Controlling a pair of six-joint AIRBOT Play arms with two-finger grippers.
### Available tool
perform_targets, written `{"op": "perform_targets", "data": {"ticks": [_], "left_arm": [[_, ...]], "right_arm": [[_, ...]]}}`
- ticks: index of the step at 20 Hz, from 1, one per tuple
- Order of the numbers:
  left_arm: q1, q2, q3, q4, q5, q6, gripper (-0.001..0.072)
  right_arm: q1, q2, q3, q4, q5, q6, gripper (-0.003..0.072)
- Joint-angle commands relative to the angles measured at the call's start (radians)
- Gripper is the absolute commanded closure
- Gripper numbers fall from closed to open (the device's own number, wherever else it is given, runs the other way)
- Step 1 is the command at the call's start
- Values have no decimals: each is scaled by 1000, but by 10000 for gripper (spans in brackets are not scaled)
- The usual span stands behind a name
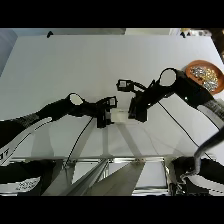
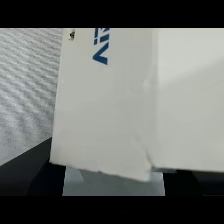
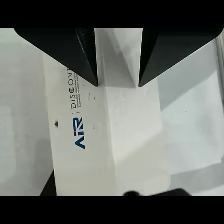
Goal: Fold the box and place the chain.
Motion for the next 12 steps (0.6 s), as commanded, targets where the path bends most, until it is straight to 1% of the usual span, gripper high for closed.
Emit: {"op": "perform_targets", "data": {"ticks": [1,7,8,9,11,12], "left_arm": [[0,0,0,0,1,0,316],[0,0,0,0,0,0,316],[0,0,0,0,0,0,316],[0,0,0,0,0,0,316],[0,0,0,0,0,0,316],[0,0,0,0,0,0,316]], "right_arm": [[22,0,1,-72,-48,-29,392],[72,0,1,-160,-120,-25,395],[74,0,1,-159,-137,-24,415],[74,0,1,-158,-145,-16,459],[74,0,1,-162,-148,5,472],[74,0,1,-161,-148,10,509]]}}
